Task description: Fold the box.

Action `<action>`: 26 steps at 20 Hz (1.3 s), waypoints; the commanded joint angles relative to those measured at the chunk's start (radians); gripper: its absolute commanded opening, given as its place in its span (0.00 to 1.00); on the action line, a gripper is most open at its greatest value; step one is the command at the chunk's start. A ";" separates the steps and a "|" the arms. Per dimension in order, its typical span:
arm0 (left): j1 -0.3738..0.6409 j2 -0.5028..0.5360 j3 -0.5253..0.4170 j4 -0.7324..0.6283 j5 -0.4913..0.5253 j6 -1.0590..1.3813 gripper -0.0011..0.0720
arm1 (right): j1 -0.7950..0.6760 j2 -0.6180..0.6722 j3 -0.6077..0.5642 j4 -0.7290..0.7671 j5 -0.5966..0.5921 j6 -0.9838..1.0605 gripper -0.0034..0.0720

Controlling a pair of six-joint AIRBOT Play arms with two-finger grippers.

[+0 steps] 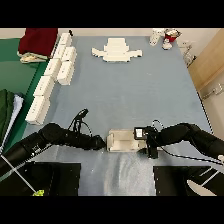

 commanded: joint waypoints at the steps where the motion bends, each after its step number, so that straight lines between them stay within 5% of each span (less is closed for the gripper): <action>1: -0.002 0.000 0.008 -0.005 0.004 -0.009 0.49 | 0.001 0.001 0.001 0.000 0.000 0.000 0.71; 12: -0.009 -0.006 0.016 -0.107 0.074 -0.004 0.50 | 0.001 0.001 0.001 0.000 0.000 0.000 0.71; 17: -0.103 -0.057 0.035 -0.100 0.101 -0.051 0.50 | 0.001 0.001 0.001 0.000 0.000 0.000 0.71; 22: -0.245 -0.140 0.167 0.315 0.136 -0.493 0.50 | 0.001 0.001 0.001 0.000 0.000 0.000 0.71; 26: -0.358 -0.233 0.311 0.633 0.011 -0.868 0.50 | 0.001 0.001 0.001 0.000 0.000 0.000 0.71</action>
